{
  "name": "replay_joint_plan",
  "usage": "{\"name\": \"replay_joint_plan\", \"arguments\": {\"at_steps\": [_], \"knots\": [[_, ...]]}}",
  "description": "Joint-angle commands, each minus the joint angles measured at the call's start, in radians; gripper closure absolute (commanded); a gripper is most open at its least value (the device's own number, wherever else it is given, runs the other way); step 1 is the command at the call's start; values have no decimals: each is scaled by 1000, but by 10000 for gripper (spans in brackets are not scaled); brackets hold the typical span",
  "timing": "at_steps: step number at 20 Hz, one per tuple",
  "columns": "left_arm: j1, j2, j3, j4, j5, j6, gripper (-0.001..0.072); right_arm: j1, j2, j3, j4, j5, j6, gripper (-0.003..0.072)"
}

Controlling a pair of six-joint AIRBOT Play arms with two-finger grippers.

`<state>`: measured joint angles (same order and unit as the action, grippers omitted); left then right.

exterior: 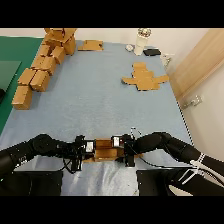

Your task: Fold the box.

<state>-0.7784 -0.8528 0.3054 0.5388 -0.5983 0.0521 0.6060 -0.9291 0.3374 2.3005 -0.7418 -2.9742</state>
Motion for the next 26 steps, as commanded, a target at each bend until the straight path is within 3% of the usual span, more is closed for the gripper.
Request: {"name": "replay_joint_plan", "arguments": {"at_steps": [1, 8, 9, 10, 11, 16, 20, 21, 22, 26], "knots": [[1, 65, -18, 221, -88, -255, 696, 1, 0, 0, 0, 0, 0, 179], [19, 92, -47, 225, 39, -251, 693, 1, 0, 0, 0, 0, 0, 178], [23, 92, -47, 225, 52, -249, 630, 1, 0, 0, 0, 0, 0, 179], [24, 92, -47, 223, 61, -248, 362, 1, 0, 0, 0, 0, 0, 179], [24, 92, -46, 217, 69, -247, 311, 1, 0, 0, 0, 0, 0, 179], [24, 80, -38, 206, 76, -240, 310, 1, 0, 0, 0, 0, 0, 179], [24, 22, -21, 27, 72, -40, 311, 1, 0, 0, 0, 0, 0, 179], [24, 6, -12, 8, 70, -11, 392, 1, 0, 0, 0, 0, 0, 179], [24, -10, -1, 5, 54, -6, 578, 1, 0, 0, 0, 0, 0, 179], [24, -34, 14, 6, 14, -6, 604, 1, 0, 0, 0, 0, 0, 179]]}}
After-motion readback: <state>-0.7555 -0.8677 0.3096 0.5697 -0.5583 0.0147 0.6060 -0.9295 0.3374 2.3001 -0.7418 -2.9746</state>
